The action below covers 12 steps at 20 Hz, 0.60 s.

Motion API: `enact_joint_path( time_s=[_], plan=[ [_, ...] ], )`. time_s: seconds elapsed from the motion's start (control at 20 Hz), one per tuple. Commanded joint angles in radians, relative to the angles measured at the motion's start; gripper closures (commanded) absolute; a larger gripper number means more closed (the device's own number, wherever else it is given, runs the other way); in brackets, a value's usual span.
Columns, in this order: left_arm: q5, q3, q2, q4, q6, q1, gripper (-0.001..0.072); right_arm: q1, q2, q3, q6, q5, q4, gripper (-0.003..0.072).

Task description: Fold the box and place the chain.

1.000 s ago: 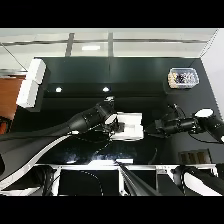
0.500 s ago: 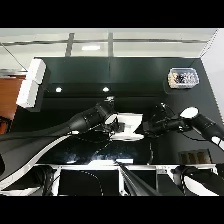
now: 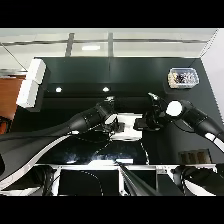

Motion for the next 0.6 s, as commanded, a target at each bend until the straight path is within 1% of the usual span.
enact_joint_path(
  time_s=[0.0,0.05,0.15,0.25,0.3,0.35,0.55],
  plan=[
    [0.000,-0.001,0.000,0.001,0.000,0.000,0.0682,0.120,-0.012,0.085,0.293,0.057,-0.291,0.0153],
    [0.000,-0.001,0.000,0.000,0.000,0.000,0.0682,0.156,-0.024,0.108,0.330,0.094,-0.348,0.0252],
    [0.000,-0.001,0.000,0.000,0.000,0.000,0.0682,0.215,-0.052,0.132,0.404,0.138,-0.398,0.0257],
    [0.000,-0.001,0.000,0.000,0.000,0.000,0.0682,0.249,-0.076,0.134,0.459,0.148,-0.385,0.0260],
    [0.000,-0.001,0.000,0.000,0.000,0.000,0.0682,0.261,-0.085,0.134,0.472,0.148,-0.377,0.0340],
    [0.000,-0.001,0.000,0.000,0.000,0.000,0.0682,0.269,-0.090,0.134,0.484,0.148,-0.374,0.0373],
    [0.000,-0.001,0.000,0.000,0.000,0.000,0.0682,0.271,-0.098,0.133,0.522,0.162,-0.367,0.0374]
  ],
)
